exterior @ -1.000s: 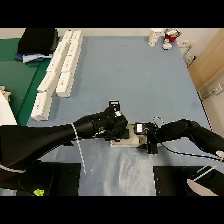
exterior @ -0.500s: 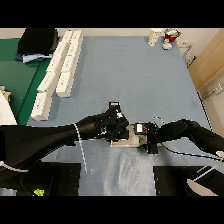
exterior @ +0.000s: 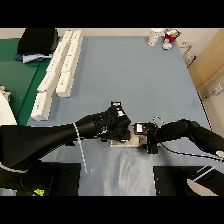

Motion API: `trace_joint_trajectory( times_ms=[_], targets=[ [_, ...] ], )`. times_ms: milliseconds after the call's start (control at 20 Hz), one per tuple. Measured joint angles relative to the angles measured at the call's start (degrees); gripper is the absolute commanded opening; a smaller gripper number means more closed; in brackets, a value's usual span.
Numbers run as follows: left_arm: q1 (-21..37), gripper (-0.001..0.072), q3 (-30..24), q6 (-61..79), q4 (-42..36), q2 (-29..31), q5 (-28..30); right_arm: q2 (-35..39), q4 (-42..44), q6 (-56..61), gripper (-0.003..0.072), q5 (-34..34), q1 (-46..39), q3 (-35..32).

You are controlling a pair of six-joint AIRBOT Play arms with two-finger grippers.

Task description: Fold the box.

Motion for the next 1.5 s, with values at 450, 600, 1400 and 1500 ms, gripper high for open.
trace_joint_trajectory(
  times_ms=[450,600,1400,1500],
  targets=[
    [0.0,0.0014,2.4,8.7,1.6,11.3,-16.0,0.0,0.0,0.1,0.052,0.0,0.0,0.0],
    [0.0,0.0014,2.5,13.3,1.6,14.4,-19.3,0.0,0.0,0.1,0.052,0.0,0.0,0.0],
    [17.2,0.0692,-24.4,90.6,-18.4,30.9,5.7,0.0,0.0,0.1,0.052,0.0,0.0,0.0],
    [21.8,0.0692,-28.2,104.4,-24.5,31.2,10.4,0.0,0.0,0.1,0.052,0.0,0.0,0.0]
  ],
)
